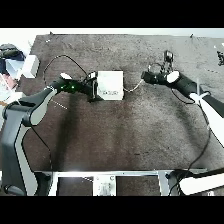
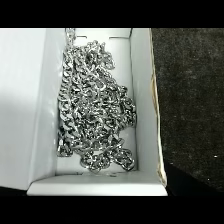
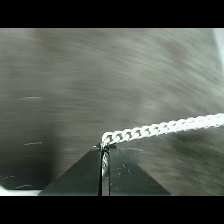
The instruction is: Fold the box and place the chain.
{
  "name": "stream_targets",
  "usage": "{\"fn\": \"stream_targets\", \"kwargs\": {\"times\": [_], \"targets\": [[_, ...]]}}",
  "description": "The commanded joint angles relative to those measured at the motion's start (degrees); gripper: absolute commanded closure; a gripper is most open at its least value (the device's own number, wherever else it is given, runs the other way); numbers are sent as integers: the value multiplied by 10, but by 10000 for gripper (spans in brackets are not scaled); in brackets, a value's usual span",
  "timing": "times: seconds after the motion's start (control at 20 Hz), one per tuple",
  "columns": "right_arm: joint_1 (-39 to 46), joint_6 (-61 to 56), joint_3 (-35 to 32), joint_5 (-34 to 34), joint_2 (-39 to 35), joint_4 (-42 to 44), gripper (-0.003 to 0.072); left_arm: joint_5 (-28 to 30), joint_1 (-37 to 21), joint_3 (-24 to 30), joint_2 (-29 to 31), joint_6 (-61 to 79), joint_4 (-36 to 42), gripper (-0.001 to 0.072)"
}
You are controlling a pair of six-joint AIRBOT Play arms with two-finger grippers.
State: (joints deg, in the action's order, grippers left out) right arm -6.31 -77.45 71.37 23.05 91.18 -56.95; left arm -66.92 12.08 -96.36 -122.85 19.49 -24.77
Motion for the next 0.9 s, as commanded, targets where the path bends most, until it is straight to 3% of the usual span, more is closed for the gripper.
{"fn": "stream_targets", "kwargs": {"times": [0.0, 0.35, 0.85], "targets": [[-46, 46, 2, 3, -106, -3, 674, 0, 0, 0, 0, 0, 0, 306], [-140, 51, 4, -39, -221, -23, 674, 0, 0, 0, 0, 0, 0, 306], [-223, 42, 20, -63, -179, -14, 674, 0, 0, 0, 0, 0, 0, 306]]}}
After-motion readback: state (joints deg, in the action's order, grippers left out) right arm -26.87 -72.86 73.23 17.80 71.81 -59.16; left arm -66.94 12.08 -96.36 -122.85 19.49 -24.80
